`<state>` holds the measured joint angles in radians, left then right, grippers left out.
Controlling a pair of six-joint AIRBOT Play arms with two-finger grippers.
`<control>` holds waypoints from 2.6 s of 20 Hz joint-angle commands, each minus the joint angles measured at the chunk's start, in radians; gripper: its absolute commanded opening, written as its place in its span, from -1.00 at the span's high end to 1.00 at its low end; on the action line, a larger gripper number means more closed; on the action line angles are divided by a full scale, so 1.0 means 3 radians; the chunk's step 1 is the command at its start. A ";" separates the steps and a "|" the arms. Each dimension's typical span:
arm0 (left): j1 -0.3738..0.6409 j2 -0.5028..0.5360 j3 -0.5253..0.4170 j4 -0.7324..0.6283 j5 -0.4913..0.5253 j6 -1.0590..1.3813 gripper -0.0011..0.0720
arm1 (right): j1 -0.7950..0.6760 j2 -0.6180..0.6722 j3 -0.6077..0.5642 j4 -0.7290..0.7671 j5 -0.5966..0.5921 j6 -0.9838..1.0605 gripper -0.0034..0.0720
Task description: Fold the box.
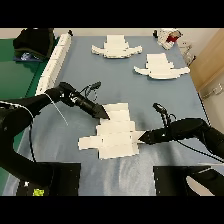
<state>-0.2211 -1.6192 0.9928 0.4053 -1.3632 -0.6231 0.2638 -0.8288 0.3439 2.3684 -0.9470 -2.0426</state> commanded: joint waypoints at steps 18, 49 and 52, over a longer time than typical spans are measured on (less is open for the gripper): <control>-0.0095 -0.0008 0.0055 0.0156 -0.0017 0.0217 0.93 | 0.0001 0.0003 -0.0001 -0.0004 0.0001 -0.0001 0.89; -0.1272 0.2017 -0.1728 -0.0726 0.2488 0.3786 0.94 | -0.0008 -0.0038 0.1134 -0.2543 0.0264 0.2335 -0.50; -0.1280 0.1916 -0.1727 -0.0726 0.2477 0.3686 0.94 | -0.0008 -0.0064 0.1134 -0.2505 0.0262 0.2335 -0.50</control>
<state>-0.5900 -1.0313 0.4892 0.1959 -0.6498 0.4778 0.2615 -0.8413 0.6830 1.6073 -0.8715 -1.3460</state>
